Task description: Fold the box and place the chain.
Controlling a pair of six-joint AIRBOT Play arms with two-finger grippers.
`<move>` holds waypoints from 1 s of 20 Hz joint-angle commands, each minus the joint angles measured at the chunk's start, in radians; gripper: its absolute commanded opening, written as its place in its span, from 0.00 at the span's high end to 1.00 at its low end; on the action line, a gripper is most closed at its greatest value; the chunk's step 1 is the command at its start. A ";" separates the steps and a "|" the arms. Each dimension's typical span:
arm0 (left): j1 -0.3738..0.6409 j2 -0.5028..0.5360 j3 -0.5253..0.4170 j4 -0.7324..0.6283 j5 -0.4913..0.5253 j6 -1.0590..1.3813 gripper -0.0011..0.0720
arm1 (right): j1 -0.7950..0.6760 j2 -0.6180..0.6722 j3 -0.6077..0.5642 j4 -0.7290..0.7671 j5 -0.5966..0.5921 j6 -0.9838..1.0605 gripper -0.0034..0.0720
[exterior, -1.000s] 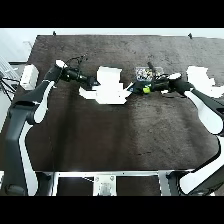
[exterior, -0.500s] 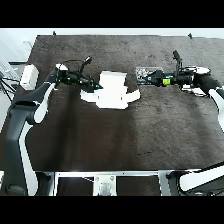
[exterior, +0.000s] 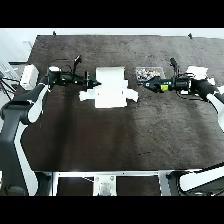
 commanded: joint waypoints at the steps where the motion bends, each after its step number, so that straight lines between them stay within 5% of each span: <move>1: -0.015 0.003 -0.059 -0.023 0.032 0.102 0.97 | 0.008 0.001 -0.016 0.058 0.001 -0.032 0.54; 20: -0.035 -0.006 -0.159 -0.002 0.132 0.288 0.97 | 0.011 0.001 -0.051 0.126 0.060 -0.087 0.54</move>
